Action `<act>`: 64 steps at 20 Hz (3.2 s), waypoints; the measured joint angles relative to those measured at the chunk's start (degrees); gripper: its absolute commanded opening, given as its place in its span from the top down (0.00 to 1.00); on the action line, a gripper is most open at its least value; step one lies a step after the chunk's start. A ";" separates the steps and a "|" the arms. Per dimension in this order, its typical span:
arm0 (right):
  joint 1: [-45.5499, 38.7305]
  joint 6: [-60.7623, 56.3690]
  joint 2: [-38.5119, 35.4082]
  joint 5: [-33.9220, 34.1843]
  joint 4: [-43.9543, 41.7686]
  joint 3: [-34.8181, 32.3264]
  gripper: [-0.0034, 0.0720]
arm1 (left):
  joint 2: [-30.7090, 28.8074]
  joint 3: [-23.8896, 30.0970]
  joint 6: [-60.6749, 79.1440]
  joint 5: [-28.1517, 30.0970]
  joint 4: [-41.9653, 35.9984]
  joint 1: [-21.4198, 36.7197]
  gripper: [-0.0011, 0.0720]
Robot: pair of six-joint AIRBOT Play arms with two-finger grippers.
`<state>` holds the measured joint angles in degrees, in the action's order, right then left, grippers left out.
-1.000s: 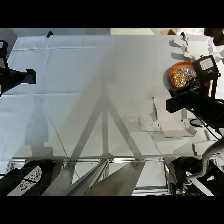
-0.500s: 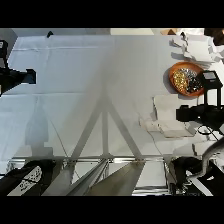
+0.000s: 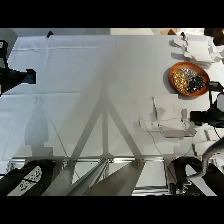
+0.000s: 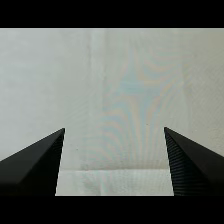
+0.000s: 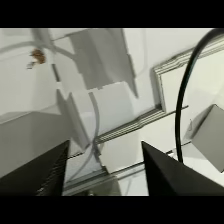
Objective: Fold the box and place the chain.
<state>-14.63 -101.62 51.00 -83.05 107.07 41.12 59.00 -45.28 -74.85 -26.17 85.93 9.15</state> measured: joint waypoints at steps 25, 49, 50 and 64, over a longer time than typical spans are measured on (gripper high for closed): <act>-7.21 13.25 30.27 0.48 1.14 12.15 0.94 | 0.00 0.00 0.00 0.00 -0.02 0.00 0.03; 8.24 34.42 17.09 19.34 -43.30 10.95 0.94 | 0.00 0.00 0.00 0.00 -0.02 0.00 0.03; 11.13 34.73 17.05 22.99 -44.06 10.29 0.95 | 0.00 0.00 0.02 0.00 0.00 0.00 0.03; 24.28 32.83 17.53 53.37 -51.80 -3.28 0.94 | 0.00 0.00 0.02 0.00 -0.02 0.00 0.03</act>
<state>9.65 -68.79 68.53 -29.67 55.27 37.85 59.00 -45.28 -74.83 -26.17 85.91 9.15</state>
